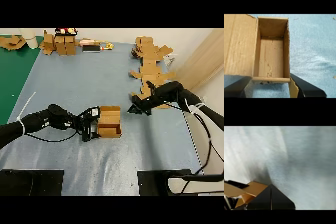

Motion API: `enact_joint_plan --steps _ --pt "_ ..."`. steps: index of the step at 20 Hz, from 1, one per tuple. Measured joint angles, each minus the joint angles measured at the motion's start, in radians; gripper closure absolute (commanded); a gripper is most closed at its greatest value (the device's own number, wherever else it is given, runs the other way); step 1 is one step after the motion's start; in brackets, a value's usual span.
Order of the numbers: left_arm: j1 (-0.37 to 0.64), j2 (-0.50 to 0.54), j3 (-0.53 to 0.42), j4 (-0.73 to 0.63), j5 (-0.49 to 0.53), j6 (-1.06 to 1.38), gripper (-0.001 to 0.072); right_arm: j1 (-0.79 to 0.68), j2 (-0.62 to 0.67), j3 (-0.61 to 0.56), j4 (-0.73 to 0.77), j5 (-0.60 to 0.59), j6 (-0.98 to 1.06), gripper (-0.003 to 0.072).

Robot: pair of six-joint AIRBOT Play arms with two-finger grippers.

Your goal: Fold the box.

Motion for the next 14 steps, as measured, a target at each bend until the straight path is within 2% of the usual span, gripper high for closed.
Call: enact_joint_plan --steps 3,6,10,14 --pt "0.000 0.000 0.000 0.000 0.000 0.000 0.0168 0.033 -0.105 0.087 0.095 -0.064 -0.129 0.0685" --pt "0.000 0.000 0.000 0.000 0.000 0.000 0.0168 0.086 -0.159 0.126 0.145 -0.124 -0.240 0.0685" --pt "0.000 0.000 0.000 0.000 0.000 0.000 0.0168 0.128 -0.175 0.138 0.188 -0.225 -0.368 0.0685" --pt "0.000 0.000 0.000 0.000 0.000 0.000 0.0168 0.143 -0.136 0.083 0.205 -0.257 -0.470 0.0685"
